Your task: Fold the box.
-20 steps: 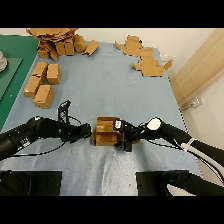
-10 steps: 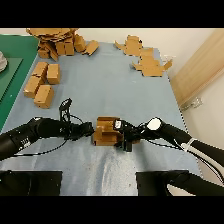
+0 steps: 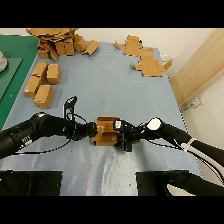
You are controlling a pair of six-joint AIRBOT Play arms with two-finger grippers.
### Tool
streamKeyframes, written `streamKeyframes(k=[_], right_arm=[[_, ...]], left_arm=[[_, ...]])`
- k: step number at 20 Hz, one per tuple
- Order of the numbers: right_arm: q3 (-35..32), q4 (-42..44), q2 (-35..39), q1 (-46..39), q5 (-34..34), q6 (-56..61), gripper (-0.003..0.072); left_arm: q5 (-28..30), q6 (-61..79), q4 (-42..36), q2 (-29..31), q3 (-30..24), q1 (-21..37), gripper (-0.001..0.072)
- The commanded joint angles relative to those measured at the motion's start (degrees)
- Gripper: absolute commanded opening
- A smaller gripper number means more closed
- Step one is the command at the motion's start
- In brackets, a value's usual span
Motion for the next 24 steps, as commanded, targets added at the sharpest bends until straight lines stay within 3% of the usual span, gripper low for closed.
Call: streamKeyframes(k=[1, 8, 13, 24], right_arm=[[0.0, 0.02, -0.02, 0.02, 0.02, 0.0, 0.0421], [0.0, 0.02, -0.02, 0.02, 0.02, 0.0, 0.0422], [0.0, 0.02, -0.02, 0.02, 0.02, 0.0, 0.0422], [0.0, 0.02, -0.02, 0.02, 0.02, 0.0, 0.0422]], left_arm=[[-2.38, -4.24, 4.13, -2.62, 0.63, -2.08, 0.047], [-2.4, -10.25, 8.41, -7.37, 3.8, -6.88, 0.0471], [-8.98, -17.0, 14.78, -11.47, 8.41, -6.95, 0.047], [-12.31, -23.61, 18.14, -12.68, 11.8, -8.13, 0.047]])
